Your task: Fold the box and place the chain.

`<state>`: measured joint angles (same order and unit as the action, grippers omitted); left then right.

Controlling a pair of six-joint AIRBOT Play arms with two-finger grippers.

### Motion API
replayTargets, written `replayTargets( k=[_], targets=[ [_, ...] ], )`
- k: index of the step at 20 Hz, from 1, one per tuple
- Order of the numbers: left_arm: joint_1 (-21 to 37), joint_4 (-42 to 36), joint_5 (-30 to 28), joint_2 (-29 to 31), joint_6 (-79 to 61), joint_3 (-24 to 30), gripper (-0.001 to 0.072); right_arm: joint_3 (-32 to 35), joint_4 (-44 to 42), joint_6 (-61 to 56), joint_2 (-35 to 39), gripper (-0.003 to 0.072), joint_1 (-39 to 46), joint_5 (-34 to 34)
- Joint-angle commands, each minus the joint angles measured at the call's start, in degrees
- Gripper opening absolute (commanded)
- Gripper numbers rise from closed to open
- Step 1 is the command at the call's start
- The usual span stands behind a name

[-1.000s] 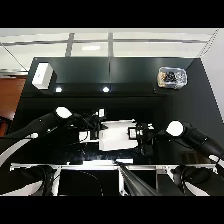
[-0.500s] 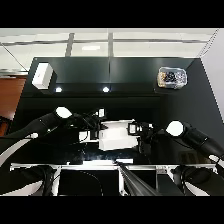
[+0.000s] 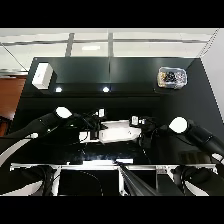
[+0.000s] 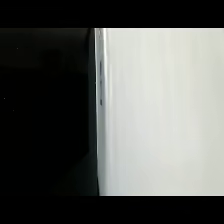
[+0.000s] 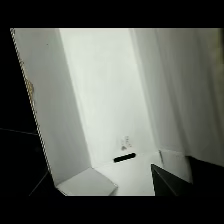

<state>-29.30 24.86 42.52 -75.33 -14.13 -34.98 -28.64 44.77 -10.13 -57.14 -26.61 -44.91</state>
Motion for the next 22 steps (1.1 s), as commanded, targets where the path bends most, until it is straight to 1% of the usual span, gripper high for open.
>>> replayTargets(
  k=[1, 6, 9, 12, 15, 19, 22],
  targets=[
    [-0.04, 0.00, 0.02, -0.04, -0.02, -0.04, 0.0027, -2.25, 3.34, -0.11, 1.73, 0.0719, 2.25, 0.20],
    [-0.04, 0.00, 0.09, -0.04, -0.02, -0.04, 0.0028, -2.49, 2.64, 2.14, 2.49, 0.0719, 2.56, -0.59],
    [-0.04, 0.00, 0.09, -0.04, -0.02, -0.04, 0.0027, -2.47, 0.74, 4.44, 2.34, 0.0719, 2.56, 1.11],
    [-0.04, 0.02, 0.13, -0.04, -0.02, -0.04, 0.0027, -2.47, -3.93, 11.63, 0.09, 0.0719, 2.56, 2.12],
    [-0.04, 0.00, 0.66, -0.04, 0.00, -0.04, 0.0027, -2.47, -6.08, 17.92, -1.68, 0.0719, 2.56, 1.90],
    [-0.04, 0.00, 0.83, -0.07, 0.00, -0.04, 0.0027, -2.40, -10.03, 19.45, -2.95, 0.0719, 2.56, -1.70],
    [-0.02, 0.00, 0.83, -0.09, 0.00, -0.04, 0.0027, -0.26, -16.48, 20.41, -4.11, 0.0719, 2.56, -3.67]
  ],
)
